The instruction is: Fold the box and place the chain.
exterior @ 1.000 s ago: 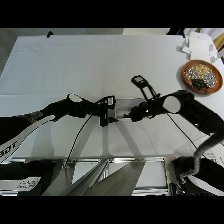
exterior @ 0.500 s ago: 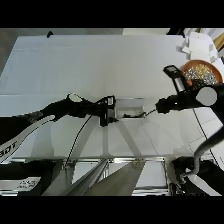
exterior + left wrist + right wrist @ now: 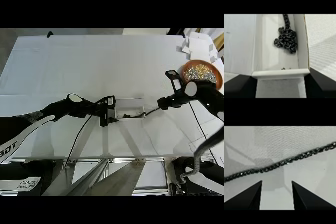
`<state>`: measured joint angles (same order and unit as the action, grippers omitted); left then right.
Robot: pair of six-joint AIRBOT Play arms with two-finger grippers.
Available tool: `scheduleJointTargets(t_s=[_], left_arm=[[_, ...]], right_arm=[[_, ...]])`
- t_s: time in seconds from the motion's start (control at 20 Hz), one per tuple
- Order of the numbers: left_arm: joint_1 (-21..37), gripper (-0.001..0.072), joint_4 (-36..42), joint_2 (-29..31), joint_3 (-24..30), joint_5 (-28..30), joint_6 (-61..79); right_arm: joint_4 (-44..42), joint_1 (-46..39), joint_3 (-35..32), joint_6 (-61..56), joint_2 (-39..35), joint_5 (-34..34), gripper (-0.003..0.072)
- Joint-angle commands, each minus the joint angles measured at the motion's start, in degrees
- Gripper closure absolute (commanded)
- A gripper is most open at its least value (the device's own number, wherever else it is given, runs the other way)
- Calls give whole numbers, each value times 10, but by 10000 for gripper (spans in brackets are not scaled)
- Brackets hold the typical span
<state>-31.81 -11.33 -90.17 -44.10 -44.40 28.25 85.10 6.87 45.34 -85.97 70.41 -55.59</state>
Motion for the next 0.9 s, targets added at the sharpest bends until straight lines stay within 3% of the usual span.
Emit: scheduleJointTargets(t_s=[0.0, 0.15, 0.3, 0.6, 0.65, 0.75, 0.85], left_arm=[[0, 458, 0, 0, 0, 0, 0], [0, 458, 0, 0, 0, 0, 0], [0, 458, 0, 0, 0, 0, 0], [0, 458, 0, 0, 0, 0, 0], [0, 458, 0, 0, 0, 0, 0], [0, 458, 0, 0, 0, 0, 0], [0, 458, 0, 0, 0, 0, 0]], right_arm=[[6, -2, 0, -30, 37, 40, 283], [6, -2, 0, -43, 46, 63, 295], [6, -2, 0, -44, 56, 56, 391], [6, -2, 0, -52, 89, 36, 394], [6, -2, 0, -53, 89, 40, 429], [6, -2, 0, -53, 89, 42, 635], [5, -2, 0, -50, 86, 36, 666]])
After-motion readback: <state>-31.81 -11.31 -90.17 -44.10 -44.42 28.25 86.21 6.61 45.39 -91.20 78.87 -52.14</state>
